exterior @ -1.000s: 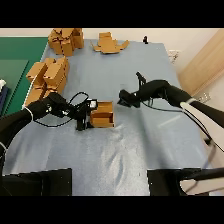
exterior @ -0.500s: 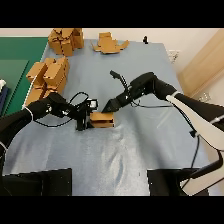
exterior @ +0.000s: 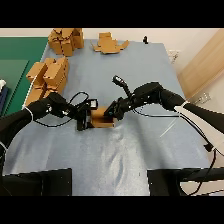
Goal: Fold the box.
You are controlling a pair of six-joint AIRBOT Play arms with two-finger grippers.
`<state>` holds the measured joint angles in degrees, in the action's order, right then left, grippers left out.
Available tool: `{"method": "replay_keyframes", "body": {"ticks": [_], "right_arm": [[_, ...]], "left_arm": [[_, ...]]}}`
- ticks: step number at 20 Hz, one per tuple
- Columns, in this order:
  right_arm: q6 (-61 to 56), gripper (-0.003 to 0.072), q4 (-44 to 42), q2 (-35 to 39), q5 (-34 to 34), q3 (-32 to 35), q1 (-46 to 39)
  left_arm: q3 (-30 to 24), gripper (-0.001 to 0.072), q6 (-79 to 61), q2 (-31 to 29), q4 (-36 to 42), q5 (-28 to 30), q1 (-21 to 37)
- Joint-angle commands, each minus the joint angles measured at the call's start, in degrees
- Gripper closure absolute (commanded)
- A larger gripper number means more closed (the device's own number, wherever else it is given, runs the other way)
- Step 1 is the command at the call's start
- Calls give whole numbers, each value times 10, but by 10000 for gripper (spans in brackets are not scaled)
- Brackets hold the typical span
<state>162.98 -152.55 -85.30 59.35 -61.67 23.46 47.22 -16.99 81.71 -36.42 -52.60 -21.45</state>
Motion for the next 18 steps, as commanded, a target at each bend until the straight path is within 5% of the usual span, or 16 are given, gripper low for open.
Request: {"method": "replay_keyframes", "body": {"ticks": [1,6,11,18], "right_arm": [[90,498,8,23,-5,-2,6],[90,500,11,49,-16,-7,10],[66,516,-15,55,-144,-21,9],[50,371,54,-58,65,-128,1]], "left_arm": [[0,415,1,0,0,0,1],[0,415,1,0,0,0,1],[0,415,1,0,0,1,1],[0,415,1,0,0,1,1]]}}
